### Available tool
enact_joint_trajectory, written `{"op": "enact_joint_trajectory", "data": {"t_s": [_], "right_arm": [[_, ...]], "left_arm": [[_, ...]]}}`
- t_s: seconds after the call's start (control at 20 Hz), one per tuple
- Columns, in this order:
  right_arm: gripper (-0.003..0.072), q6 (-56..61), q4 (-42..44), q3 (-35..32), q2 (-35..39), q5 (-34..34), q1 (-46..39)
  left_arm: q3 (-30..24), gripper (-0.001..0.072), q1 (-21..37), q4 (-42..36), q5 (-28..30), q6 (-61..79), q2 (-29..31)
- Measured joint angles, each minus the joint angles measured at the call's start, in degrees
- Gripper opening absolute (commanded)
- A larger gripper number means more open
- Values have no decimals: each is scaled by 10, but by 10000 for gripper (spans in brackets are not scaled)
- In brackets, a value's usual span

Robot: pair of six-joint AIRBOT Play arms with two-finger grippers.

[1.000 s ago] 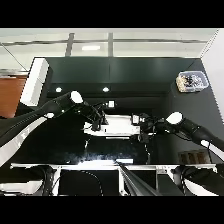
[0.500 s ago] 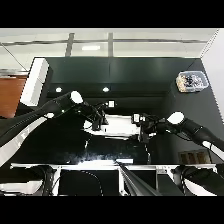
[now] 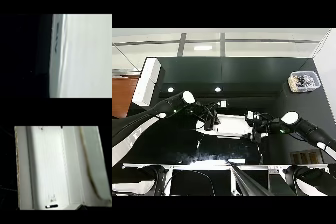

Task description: Fold the box and place the chain.

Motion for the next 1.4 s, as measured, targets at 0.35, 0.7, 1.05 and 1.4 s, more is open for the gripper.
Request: {"op": "enact_joint_trajectory", "data": {"t_s": [0.35, 0.7, 1.05, 1.4], "right_arm": [[679, -28, -35, 0, -5, -21, 0], [678, -73, -10, 0, -23, -29, 0], [678, -85, 0, 0, -33, -31, 2], [678, -86, -2, 0, -34, -34, 3]], "left_arm": [[0, 23, 0, 0, 1, 0, 0], [0, 23, 0, 0, 0, 0, 0], [0, 24, 0, 0, 0, 0, 0], [0, 23, 0, 0, 0, 0, 0]]}}
